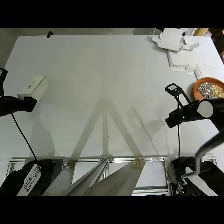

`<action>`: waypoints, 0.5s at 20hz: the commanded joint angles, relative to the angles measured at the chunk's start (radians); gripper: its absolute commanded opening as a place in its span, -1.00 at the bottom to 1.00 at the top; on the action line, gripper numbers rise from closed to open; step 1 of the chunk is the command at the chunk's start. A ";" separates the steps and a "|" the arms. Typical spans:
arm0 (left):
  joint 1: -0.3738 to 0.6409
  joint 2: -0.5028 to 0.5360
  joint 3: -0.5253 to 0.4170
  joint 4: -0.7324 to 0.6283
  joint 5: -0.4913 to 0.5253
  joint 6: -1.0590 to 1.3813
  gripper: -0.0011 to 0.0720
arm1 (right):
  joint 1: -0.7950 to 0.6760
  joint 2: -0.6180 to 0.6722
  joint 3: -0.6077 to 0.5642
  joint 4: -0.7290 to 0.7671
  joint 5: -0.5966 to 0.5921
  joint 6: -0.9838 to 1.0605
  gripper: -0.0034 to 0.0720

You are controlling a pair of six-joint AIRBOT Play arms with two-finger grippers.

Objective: Fold the box and place the chain.

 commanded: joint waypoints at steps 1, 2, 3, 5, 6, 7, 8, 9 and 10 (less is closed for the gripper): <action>0.071 -0.064 -0.001 0.056 -0.109 -0.067 -0.20 | -0.001 0.000 0.000 0.000 0.000 0.000 -0.86; 0.070 -0.083 -0.001 0.063 -0.130 -0.067 -0.06 | -0.001 0.000 0.000 0.000 0.000 0.000 -0.86; 0.069 -0.097 -0.001 0.071 -0.148 -0.068 0.27 | -0.001 0.000 0.000 0.000 0.000 0.000 -0.86; 0.069 -0.105 -0.001 0.078 -0.161 -0.082 0.61 | -0.001 0.000 0.000 0.000 0.000 0.000 -0.86; 0.069 -0.105 -0.001 0.080 -0.169 -0.082 0.80 | -0.001 0.000 0.000 0.000 0.000 0.000 -0.86; 0.069 -0.105 -0.001 0.084 -0.176 -0.082 0.86 | -0.001 0.000 0.000 0.000 0.000 0.000 -0.86; 0.069 -0.105 -0.001 0.090 -0.183 -0.083 0.93 | -0.001 0.000 0.000 0.000 0.000 0.000 -0.86; 0.069 -0.104 -0.001 0.095 -0.191 -0.083 0.93 | -0.001 0.000 0.000 0.000 0.000 0.000 -0.86; 0.069 -0.100 -0.001 0.095 -0.196 -0.083 0.93 | -0.001 0.000 0.000 0.000 0.000 0.000 -0.86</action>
